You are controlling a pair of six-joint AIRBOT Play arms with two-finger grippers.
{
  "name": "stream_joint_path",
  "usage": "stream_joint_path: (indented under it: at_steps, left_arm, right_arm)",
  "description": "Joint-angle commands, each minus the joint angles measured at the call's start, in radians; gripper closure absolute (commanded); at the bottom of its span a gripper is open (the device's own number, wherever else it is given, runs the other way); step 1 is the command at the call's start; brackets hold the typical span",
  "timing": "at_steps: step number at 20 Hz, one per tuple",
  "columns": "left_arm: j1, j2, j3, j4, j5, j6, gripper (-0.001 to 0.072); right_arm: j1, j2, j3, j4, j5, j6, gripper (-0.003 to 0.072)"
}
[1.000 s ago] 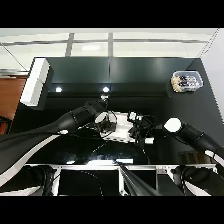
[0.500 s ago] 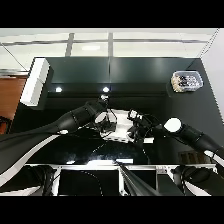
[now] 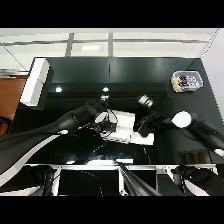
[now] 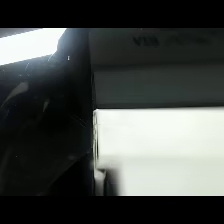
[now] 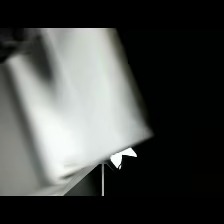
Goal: Fold the box and place the chain.
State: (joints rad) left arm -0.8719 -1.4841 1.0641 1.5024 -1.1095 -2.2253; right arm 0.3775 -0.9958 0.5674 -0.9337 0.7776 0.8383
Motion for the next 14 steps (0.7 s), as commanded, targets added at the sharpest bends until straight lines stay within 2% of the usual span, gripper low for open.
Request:
stream_joint_path:
  at_steps: [1,2,3,6,8,11,14]
  left_arm:
    - [0.001,0.000,0.000,0.004,0.005,-0.003,0.0683]
    - [0.001,0.000,0.000,0.003,0.005,-0.003,0.0683]
    - [0.001,0.000,0.000,0.003,0.005,-0.003,0.0683]
    - [0.001,0.000,0.000,0.003,0.005,-0.004,0.0683]
    - [0.001,0.000,0.000,0.003,0.005,-0.004,0.0683]
    - [0.001,0.000,0.000,0.003,0.005,-0.003,0.0683]
    - [0.001,0.000,0.000,0.003,0.003,-0.004,0.0683]
  right_arm:
    - [-0.218,0.097,0.058,-0.468,0.207,0.603,0.0677]
    - [-0.309,0.102,0.048,-0.502,0.225,0.710,0.0677]
    - [-0.403,0.101,0.029,-0.475,0.239,0.774,0.0676]
    - [-0.562,0.098,-0.069,-0.171,0.283,0.719,0.0676]
    - [-0.565,0.089,-0.133,-0.029,0.324,0.659,0.0676]
    - [-0.508,0.060,-0.221,0.049,0.360,0.631,0.0677]
    - [-0.377,0.033,-0.279,0.220,0.315,0.516,0.0676]
